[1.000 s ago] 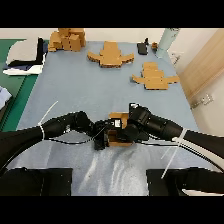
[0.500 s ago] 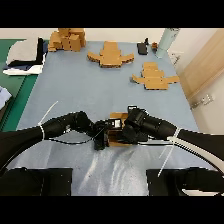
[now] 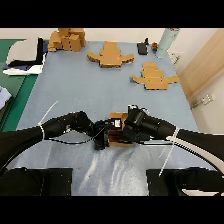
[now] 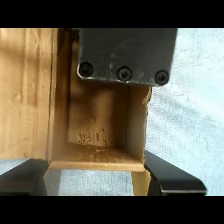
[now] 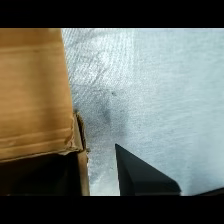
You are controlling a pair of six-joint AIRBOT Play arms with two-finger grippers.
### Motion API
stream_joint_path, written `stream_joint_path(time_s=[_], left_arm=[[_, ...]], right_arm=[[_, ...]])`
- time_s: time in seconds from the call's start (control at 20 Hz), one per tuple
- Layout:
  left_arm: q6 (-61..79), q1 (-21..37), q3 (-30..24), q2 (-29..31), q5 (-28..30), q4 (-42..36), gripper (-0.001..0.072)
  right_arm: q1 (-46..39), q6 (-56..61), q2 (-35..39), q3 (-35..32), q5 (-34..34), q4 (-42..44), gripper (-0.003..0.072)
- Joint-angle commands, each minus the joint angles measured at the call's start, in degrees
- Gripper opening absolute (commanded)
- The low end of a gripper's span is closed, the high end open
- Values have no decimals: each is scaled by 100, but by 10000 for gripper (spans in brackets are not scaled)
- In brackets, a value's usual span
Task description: Fold the box.
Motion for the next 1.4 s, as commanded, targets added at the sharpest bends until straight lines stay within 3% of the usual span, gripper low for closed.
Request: stream_joint_path(time_s=[0.0,0.3,0.9,1.35], left_arm=[[4,0,4,-2,0,7,427],[4,0,4,-2,0,7,427],[4,0,4,-2,0,7,427],[4,0,4,-2,0,7,427]], right_arm=[[4,-24,4,48,31,55,373],[2,-66,70,461,-26,151,373],[2,-168,382,468,-146,380,373],[0,-168,748,483,-713,363,350]])
